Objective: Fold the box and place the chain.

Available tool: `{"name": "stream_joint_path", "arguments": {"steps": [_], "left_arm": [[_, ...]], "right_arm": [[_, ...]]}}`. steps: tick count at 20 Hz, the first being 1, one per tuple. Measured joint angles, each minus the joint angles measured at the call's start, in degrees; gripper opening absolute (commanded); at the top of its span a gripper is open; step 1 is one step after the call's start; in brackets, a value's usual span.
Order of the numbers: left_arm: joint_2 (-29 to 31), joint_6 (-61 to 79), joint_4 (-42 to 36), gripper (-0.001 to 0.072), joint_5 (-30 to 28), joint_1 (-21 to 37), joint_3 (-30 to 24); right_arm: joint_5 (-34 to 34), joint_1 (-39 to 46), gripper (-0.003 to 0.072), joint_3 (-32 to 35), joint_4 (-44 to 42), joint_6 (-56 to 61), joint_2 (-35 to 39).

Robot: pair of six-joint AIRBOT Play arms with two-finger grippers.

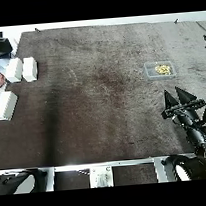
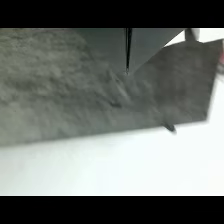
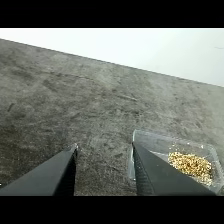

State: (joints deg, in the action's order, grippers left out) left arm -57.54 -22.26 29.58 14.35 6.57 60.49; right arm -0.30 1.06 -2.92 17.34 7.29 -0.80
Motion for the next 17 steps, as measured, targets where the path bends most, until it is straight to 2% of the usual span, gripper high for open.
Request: {"name": "stream_joint_path", "arguments": {"steps": [6,11,14,17], "left_arm": [[23.39,3.85,-0.66,0.0005,-9.42,-7.69,-22.4],[43.23,2.6,-0.74,0.0006,-12.41,-10.84,-39.63],[52.0,2.01,-0.74,0.001,-13.07,-11.23,-46.64],[55.54,1.7,-0.74,0.0011,-13.05,-11.47,-49.9]], "right_arm": [[-0.15,0.0,0.0433,0.0,0.0,0.0,0.0],[-0.17,0.0,0.0433,0.0,0.0,0.0,0.0],[-0.2,0.0,0.0433,0.0,0.0,0.0,0.0],[-0.2,0.0,0.0433,0.0,0.0,0.0,0.0]]}}
